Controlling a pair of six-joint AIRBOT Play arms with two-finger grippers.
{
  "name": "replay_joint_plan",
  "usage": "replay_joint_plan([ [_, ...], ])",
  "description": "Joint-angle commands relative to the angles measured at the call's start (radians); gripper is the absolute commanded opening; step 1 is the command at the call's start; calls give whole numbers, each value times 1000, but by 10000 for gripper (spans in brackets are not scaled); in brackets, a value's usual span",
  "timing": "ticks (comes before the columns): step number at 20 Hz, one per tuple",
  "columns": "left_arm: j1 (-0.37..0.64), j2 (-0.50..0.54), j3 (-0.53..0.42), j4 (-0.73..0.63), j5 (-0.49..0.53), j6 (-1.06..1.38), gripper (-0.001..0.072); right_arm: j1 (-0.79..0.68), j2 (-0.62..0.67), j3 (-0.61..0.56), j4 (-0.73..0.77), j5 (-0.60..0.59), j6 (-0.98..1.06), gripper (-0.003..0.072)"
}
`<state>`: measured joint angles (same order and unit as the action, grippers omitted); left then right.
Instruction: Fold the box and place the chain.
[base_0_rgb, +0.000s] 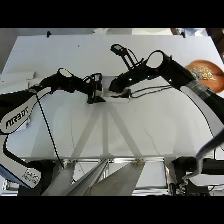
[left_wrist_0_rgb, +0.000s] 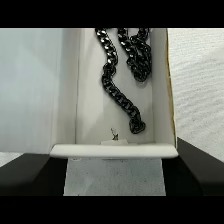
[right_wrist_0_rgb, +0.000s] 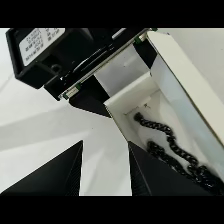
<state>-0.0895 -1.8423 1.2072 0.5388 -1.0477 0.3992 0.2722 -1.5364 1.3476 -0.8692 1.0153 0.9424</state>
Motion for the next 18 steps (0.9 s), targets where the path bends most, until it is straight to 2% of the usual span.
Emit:
replay_joint_plan([
  [1, 0, 0, 1, 0, 0, 0, 162, -45, 60, 2, -103, 5, 49, 317],
  [4, 0, 0, 1, 0, 0, 0, 162, -134, 116, 2, -365, 39, 195, 320],
  [7, 0, 0, 1, 0, 0, 0, 162, -235, 117, 1, -575, 140, 285, 334],
  [8, 0, 0, 1, 0, 0, 0, 162, -270, 110, 0, -618, 173, 306, 421],
  [9, 0, 0, 1, 0, 0, 0, 162, -299, 103, -1, -643, 192, 329, 504],
  [10, 0, 0, 1, 0, 0, 0, 162, -328, 92, -4, -655, 203, 350, 533],
  [13, 0, 0, 1, 0, 0, 0, 162, -383, 47, -18, -665, 199, 367, 545],
  [16, 0, 0, 1, 0, 0, 0, 162, -385, -29, -20, -682, 195, 188, 601],
  [18, 0, 0, 1, 0, 0, 0, 162, -383, -84, -20, -678, 195, 144, 605],
])
